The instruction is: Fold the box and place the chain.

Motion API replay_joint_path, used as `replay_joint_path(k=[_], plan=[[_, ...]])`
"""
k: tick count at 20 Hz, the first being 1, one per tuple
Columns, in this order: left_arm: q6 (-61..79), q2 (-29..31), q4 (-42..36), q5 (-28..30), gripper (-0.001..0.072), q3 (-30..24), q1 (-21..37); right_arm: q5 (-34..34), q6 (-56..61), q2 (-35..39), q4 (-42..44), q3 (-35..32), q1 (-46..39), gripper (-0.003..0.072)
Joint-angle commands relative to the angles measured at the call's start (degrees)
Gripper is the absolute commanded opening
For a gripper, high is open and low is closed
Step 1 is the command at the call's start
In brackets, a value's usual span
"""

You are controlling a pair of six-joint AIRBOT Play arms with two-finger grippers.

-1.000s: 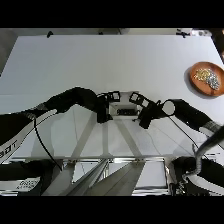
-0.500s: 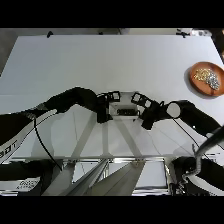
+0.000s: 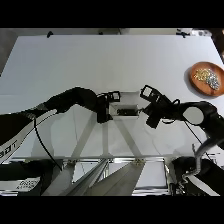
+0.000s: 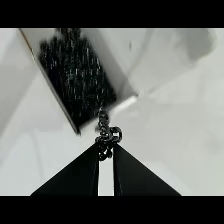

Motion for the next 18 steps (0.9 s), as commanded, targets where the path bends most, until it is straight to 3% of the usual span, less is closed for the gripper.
replay_joint_path(k=[1,6,10,11,13,14,16,18], plan=[[0.02,-0.04,0.02,0.02,0.0348,0.02,0.02,-5.07,1.11,3.04,5.22,2.25,2.47,0.0016],[0.02,-0.04,0.00,0.02,0.0348,0.02,0.00,-9.64,1.22,1.90,6.91,3.45,6.43,0.0014],[0.02,-0.04,0.02,0.02,0.0348,0.02,0.00,-8.68,1.33,-6.05,7.13,3.45,6.40,0.0019],[0.02,-0.04,0.02,0.02,0.0348,0.02,0.00,-8.52,1.33,-8.31,7.65,3.45,6.40,0.0032],[0.00,-0.04,0.00,0.02,0.0348,0.02,0.00,-7.69,1.33,-12.04,8.87,3.45,6.40,0.0204],[0.00,-0.04,0.00,0.02,0.0348,0.02,0.00,-7.28,1.31,-13.00,9.16,3.45,6.40,0.0232],[0.00,-0.04,0.00,0.02,0.0348,0.02,0.02,-6.19,1.29,-13.27,9.75,3.80,5.14,0.0230],[0.00,-0.04,0.00,0.02,0.0348,0.02,0.00,0.13,0.81,-13.27,13.18,6.69,-0.37,0.0221]])
